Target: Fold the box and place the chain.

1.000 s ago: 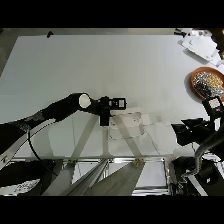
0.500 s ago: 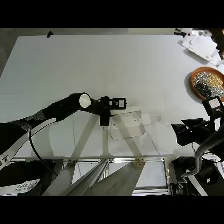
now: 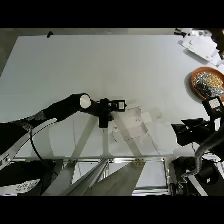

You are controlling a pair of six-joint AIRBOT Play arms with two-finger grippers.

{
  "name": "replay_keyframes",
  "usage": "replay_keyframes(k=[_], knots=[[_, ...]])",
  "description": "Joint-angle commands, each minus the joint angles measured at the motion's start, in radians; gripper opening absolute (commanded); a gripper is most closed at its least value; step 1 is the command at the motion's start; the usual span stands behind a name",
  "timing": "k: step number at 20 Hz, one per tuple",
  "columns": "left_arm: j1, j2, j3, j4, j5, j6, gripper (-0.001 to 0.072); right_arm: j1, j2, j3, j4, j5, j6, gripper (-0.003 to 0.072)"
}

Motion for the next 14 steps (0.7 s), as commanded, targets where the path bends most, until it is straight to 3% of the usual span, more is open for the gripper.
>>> replay_keyframes(k=[1, 9, 14], knots=[[0.0, 0.001, 0.001, -0.001, 0.002, 0.016, 0.0002, 0.0, 0.0, 0.0, -0.001, 0.0, 0.0, 0.0456], [-0.002, 0.07, 0.002, 0.093, 0.024, 0.086, 0.0001, 0.0, 0.0, 0.0, -0.003, -0.005, 0.0, 0.0456], [-0.002, 0.066, 0.002, 0.098, -0.022, 0.046, 0.0001, 0.0, 0.0, 0.0, -0.003, -0.008, 0.0, 0.0456]])
